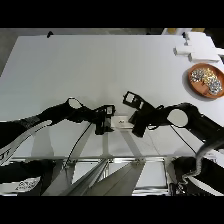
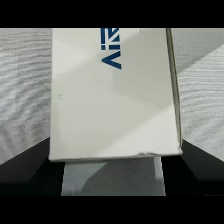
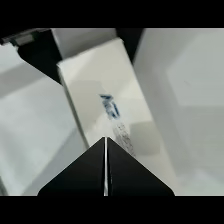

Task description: Fold the box and place the chain.

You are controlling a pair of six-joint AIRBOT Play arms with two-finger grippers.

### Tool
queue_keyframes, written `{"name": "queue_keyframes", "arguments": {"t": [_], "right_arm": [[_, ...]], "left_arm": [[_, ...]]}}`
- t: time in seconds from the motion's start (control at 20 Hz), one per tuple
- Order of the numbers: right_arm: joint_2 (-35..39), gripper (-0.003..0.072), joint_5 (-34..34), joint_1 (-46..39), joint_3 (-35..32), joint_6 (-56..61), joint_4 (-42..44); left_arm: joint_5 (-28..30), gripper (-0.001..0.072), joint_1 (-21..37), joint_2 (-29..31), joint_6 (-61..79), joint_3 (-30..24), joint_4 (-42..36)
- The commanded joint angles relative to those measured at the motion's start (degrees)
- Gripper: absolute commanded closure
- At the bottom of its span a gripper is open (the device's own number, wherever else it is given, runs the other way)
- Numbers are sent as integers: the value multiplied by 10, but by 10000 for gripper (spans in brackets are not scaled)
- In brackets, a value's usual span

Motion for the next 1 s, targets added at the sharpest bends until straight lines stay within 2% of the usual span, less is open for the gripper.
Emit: {"name": "queue_keyframes", "arguments": {"t": [0.0, 0.1, 0.15, 0.35, 0.5, 0.65, 0.95], "right_arm": [[37, 667, 107, -9, 18, 253, -247], [25, 666, 222, -63, 18, 281, -320], [19, 666, 250, -109, 17, 273, -323], [16, 664, 241, -291, 5, 267, -291], [17, 663, 267, -375, 1, 271, -286], [17, 664, 306, -408, 1, 320, -283], [17, 664, 309, -408, 1, 320, -282]], "left_arm": [[1, 675, 0, 0, 2, 0, 1], [0, 675, 0, 0, 2, 0, 1], [1, 675, 0, 0, 2, 0, 1], [1, 675, 0, 0, 2, 0, 1], [1, 675, 0, 0, 2, 0, 1], [0, 675, 0, 0, 2, 0, 1], [1, 675, 0, 1, 2, 0, 1]]}}
